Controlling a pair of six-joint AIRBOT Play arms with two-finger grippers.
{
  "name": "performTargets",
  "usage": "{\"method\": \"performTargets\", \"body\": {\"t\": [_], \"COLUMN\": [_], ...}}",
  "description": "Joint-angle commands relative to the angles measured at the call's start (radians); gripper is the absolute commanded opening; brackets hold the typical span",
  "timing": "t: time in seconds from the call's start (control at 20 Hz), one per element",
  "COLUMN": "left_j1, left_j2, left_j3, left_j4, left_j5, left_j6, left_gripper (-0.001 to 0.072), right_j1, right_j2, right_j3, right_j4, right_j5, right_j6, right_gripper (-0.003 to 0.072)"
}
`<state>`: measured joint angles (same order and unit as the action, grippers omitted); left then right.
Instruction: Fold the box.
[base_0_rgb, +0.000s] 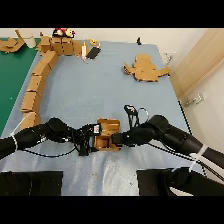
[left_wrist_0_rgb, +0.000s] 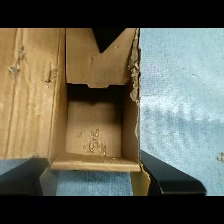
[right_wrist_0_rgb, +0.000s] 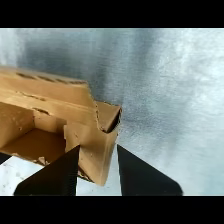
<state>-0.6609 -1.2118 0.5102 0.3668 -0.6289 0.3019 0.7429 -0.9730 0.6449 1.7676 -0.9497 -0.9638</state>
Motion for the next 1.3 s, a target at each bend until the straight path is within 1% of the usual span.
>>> {"method": "performTargets", "body": {"t": [0.0,0.1,0.35,0.45,0.6,0.65,0.7,0.8,0.85,0.9,0.95,1.05,1.1,1.15,1.2,1.25], "left_j1": [0.0,0.0,0.0,0.0,0.0,0.0,0.0,0.0,0.0,0.0,0.0,0.0,0.0,0.0,0.0,0.0], "left_j2": [0.0,0.0,0.0,0.0,0.0,0.0,0.0,0.0,0.0,0.0,0.0,0.0,0.0,0.0,0.0,0.0], "left_j3": [0.0,0.0,0.0,0.0,0.0,0.0,0.0,0.0,0.0,0.0,0.0,0.0,0.0,0.0,0.0,0.0], "left_j4": [0.0,0.0,0.0,0.0,0.0,0.0,0.0,0.0,0.0,0.0,0.0,0.0,0.0,0.0,0.0,0.0], "left_j5": [0.0,0.0,0.0,0.0,0.0,0.0,0.0,0.0,0.0,0.0,0.0,0.0,0.0,0.0,0.0,0.0], "left_j6": [0.0,0.0,0.0,0.0,0.0,0.0,0.0,0.0,0.0,0.0,0.0,0.0,0.0,0.0,0.0,0.0], "left_gripper": [0.0596,0.0596,0.0596,0.0596,0.0596,0.0596,0.0596,0.0596,0.0596,0.0596,0.0596,0.0596,0.0596,0.0596,0.0596,0.0596], "right_j1": [0.104,0.142,0.195,0.199,0.199,0.199,0.199,0.199,0.199,0.199,0.199,0.199,0.199,0.199,0.199,0.199], "right_j2": [-0.106,-0.166,-0.311,-0.361,-0.386,-0.387,-0.387,-0.387,-0.387,-0.387,-0.387,-0.387,-0.386,-0.385,-0.385,-0.384], "right_j3": [0.122,0.184,0.287,0.306,0.308,0.309,0.309,0.309,0.309,0.309,0.309,0.309,0.309,0.31,0.311,0.311], "right_j4": [-0.212,-0.236,-0.241,-0.241,-0.248,-0.251,-0.254,-0.253,-0.253,-0.252,-0.252,-0.249,-0.244,-0.238,-0.238,-0.238], "right_j5": [-0.156,-0.223,-0.273,-0.333,-0.363,-0.365,-0.367,-0.367,-0.365,-0.36,-0.358,-0.356,-0.346,-0.341,-0.342,-0.344], "right_j6": [0.21,0.259,0.314,0.341,0.354,0.355,0.354,0.354,0.35,0.34,0.335,0.329,0.312,0.305,0.305,0.305], "right_gripper": [0.0368,0.0367,0.0367,0.0367,0.0359,0.0328,0.0269,0.0126,0.0068,0.0027,0.0004,0.0004,0.0004,0.0065,0.027,0.0376]}}
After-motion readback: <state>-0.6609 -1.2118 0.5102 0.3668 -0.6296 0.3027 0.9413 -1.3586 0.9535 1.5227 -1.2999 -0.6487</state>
